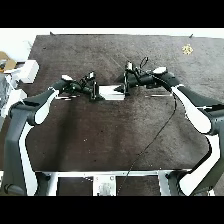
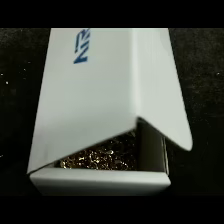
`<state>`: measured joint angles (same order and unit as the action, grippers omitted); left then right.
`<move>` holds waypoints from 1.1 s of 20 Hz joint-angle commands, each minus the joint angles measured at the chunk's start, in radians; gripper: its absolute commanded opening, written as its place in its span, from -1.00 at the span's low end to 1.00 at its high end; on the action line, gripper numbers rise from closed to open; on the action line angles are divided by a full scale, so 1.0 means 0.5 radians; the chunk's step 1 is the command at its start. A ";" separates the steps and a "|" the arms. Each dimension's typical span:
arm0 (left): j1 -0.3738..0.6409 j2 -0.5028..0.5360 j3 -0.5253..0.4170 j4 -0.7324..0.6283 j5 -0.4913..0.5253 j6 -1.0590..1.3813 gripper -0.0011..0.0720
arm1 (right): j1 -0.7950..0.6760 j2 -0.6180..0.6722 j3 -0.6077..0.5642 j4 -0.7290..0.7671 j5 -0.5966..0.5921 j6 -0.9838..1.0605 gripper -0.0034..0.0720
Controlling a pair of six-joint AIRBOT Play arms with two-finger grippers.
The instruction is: Fold the box and place the chain.
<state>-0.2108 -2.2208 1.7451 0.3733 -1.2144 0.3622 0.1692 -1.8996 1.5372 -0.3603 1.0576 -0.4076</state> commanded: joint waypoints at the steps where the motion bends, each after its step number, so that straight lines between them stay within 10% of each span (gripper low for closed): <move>1: 0.002 0.000 0.000 0.001 0.000 0.004 -0.22 | 0.000 -0.004 0.072 -0.031 -0.021 0.034 0.25; 8: 0.002 0.000 0.000 0.002 -0.001 0.004 -0.22 | 0.002 -0.005 0.071 -0.217 0.023 0.146 -0.21; 22: 0.002 0.000 0.000 0.001 0.000 0.005 -0.22 | 0.002 -0.034 0.043 -0.436 0.173 0.362 -0.23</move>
